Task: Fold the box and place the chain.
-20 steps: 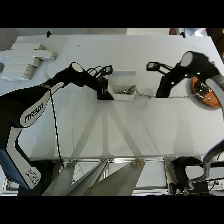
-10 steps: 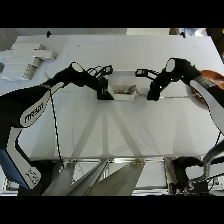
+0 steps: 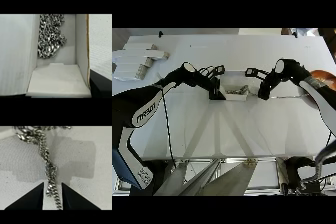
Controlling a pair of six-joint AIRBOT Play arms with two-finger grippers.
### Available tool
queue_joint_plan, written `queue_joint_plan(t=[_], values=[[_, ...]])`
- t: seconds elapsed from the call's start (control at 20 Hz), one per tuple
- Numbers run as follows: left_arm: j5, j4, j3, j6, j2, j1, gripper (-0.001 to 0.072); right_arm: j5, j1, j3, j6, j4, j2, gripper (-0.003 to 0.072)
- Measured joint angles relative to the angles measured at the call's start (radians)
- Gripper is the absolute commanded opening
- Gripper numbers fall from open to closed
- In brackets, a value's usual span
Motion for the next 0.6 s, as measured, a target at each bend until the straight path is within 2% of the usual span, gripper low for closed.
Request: queue_joint_plan(t=[0.4, 0.45, 0.5, 0.55, 0.6], values=[[0.000, 0.000, 0.000, 0.000, 0.000, 0.000, 0.0533, -0.012, 0.000, -0.019, 0.006, 0.000, 0.000, 0.0191], [0.000, 0.000, 0.000, 0.000, 0.000, 0.000, 0.0533, -0.016, 0.000, -0.027, 0.006, 0.000, 0.000, 0.0140], [0.000, 0.000, 0.000, 0.000, 0.000, 0.000, 0.0533, -0.023, 0.000, -0.035, 0.006, 0.000, 0.002, 0.0049], [0.000, 0.000, 0.000, 0.000, 0.000, 0.000, 0.0533, -0.031, 0.000, -0.043, 0.007, -0.001, 0.002, 0.0012], [0.000, 0.000, 0.000, 0.000, 0.000, 0.000, 0.0533, -0.032, 0.000, -0.049, 0.006, -0.002, 0.002, 0.0012]])
